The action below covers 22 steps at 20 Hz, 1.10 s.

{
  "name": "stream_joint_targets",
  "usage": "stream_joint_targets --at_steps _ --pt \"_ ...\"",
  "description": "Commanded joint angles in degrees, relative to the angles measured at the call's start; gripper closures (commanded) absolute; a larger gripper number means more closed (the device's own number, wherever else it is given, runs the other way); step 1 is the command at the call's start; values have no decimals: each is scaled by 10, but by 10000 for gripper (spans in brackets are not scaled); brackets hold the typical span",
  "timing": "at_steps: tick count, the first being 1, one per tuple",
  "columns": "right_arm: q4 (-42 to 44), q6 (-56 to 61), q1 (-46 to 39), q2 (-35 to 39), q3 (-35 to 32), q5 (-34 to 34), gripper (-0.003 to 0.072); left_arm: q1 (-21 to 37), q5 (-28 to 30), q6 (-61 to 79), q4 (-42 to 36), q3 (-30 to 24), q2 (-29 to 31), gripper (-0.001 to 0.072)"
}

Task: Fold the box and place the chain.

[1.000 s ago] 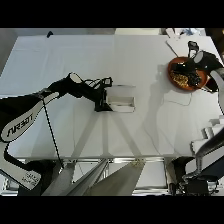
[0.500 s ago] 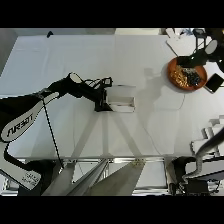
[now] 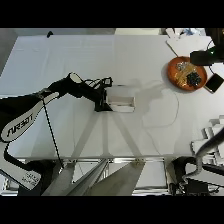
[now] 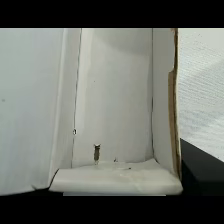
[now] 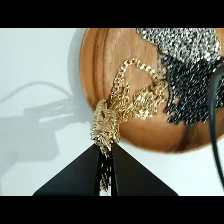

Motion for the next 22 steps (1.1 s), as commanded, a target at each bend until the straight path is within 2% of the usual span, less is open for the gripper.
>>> stream_joint_targets --at_steps 1,4,6,11,15,20,22 --pt "10 0 25 58 -61 16 675 0 0 0 0 0 0 503" --pt "9 0 84 86 -129 24 675 0 0 0 0 0 0 502" --pt "9 -5 133 87 -147 35 675 0 0 0 0 0 0 503" --pt "0 -15 253 85 -149 21 675 0 0 0 0 0 0 503" --pt "-1 -14 318 76 -148 -4 674 0 0 0 0 0 0 503" --pt "0 -1 385 33 -148 -33 674 0 0 0 0 0 0 503" --pt "6 19 415 12 -148 -73 674 0 0 0 0 0 0 502"
